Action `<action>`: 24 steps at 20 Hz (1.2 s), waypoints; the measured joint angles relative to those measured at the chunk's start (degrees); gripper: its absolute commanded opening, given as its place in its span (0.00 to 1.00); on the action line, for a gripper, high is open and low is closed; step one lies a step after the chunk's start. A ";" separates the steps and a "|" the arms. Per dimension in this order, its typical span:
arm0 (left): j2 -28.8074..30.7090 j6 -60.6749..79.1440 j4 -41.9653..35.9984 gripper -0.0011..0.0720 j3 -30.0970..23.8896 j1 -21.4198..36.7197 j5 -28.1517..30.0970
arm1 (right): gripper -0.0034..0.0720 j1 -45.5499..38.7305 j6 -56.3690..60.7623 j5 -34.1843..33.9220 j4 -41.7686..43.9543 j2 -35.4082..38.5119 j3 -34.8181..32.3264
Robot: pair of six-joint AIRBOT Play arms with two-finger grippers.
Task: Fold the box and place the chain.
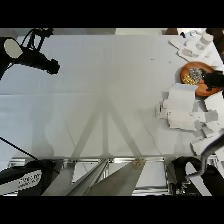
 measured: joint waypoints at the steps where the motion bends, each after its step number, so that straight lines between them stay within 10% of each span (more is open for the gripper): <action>1: 0.00 0.00 -0.02 0.57 0.00 0.00 -0.02 | 0.49 -2.56 -0.96 1.68 1.14 -1.33 0.13; 24: 0.00 -0.02 -0.02 0.57 0.00 0.00 -0.02 | 0.57 -28.94 -19.76 29.53 6.67 -30.10 14.84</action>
